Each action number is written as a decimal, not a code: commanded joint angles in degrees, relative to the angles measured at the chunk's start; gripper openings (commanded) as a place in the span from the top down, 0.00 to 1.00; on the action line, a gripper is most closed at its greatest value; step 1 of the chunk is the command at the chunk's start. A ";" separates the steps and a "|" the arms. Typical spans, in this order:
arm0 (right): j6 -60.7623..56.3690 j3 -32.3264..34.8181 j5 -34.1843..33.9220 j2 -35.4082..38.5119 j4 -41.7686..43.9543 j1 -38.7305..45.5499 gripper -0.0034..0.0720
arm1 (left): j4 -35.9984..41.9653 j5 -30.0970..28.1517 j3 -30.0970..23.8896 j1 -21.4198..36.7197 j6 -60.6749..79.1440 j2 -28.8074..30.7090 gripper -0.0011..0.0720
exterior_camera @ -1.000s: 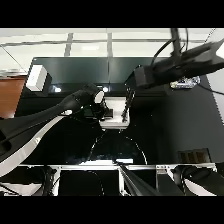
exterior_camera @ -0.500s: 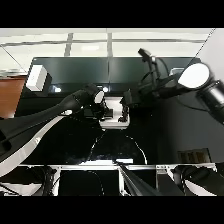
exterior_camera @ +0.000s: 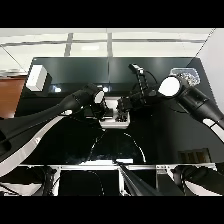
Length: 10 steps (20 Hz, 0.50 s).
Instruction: Fold the box and place the chain.
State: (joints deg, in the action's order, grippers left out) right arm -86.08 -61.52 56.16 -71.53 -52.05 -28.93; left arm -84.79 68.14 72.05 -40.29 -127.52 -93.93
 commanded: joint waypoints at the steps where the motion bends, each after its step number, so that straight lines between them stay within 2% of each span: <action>1: -0.39 0.04 -0.22 -0.33 -3.28 0.74 0.60 | 0.00 -0.15 -0.02 0.04 0.02 -0.02 0.95; 7: 1.36 -0.92 9.64 2.97 -3.80 11.15 0.60 | -0.11 -0.13 -0.02 0.04 0.04 -0.02 0.95; 10: 2.45 -0.90 12.50 4.98 -4.46 14.14 0.60 | 0.28 0.33 0.52 0.04 0.02 -0.02 0.95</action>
State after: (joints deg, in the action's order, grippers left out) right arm -84.93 -62.35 64.66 -68.27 -55.88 -17.98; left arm -84.79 68.12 72.16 -40.29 -127.52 -93.95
